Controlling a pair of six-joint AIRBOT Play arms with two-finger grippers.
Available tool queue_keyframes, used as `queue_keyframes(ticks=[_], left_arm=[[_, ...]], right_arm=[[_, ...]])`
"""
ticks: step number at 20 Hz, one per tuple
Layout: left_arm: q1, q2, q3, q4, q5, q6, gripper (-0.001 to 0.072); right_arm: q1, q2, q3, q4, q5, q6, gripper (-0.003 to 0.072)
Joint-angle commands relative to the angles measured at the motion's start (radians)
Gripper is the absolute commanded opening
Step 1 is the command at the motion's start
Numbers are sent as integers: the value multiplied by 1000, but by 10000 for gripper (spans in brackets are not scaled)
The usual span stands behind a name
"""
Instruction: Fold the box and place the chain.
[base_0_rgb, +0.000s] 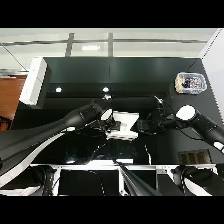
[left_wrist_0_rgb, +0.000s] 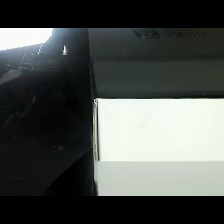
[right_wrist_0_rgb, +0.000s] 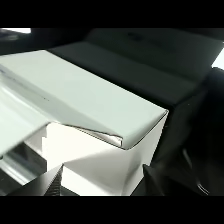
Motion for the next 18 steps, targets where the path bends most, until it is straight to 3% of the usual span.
queue_keyframes(ticks=[1, 6, 7, 10, 14, 15, 16, 18], left_arm=[[1, -5, 0, 0, 1, 0, 28], [1, -23, 0, 0, -3, 0, 28], [1, -23, 0, 0, -2, 0, 28], [1, -23, 0, -1, -3, 0, 28], [1, -23, 0, 0, -3, 0, 28], [1, -23, 0, 0, -4, 0, 28], [1, -23, 0, 0, -7, 0, 28], [1, -23, 0, 0, -11, 0, 28]], right_arm=[[92, -9, 48, -181, -60, 219, 530], [228, -80, 152, -414, -20, 470, 521], [252, -96, 176, -468, 0, 506, 437], [307, -151, 241, -606, 76, 618, 432], [364, -236, 314, -710, 173, 729, 431], [376, -249, 325, -723, 174, 757, 410], [381, -257, 330, -723, 169, 778, 332], [384, -257, 330, -723, 161, 827, 332]])
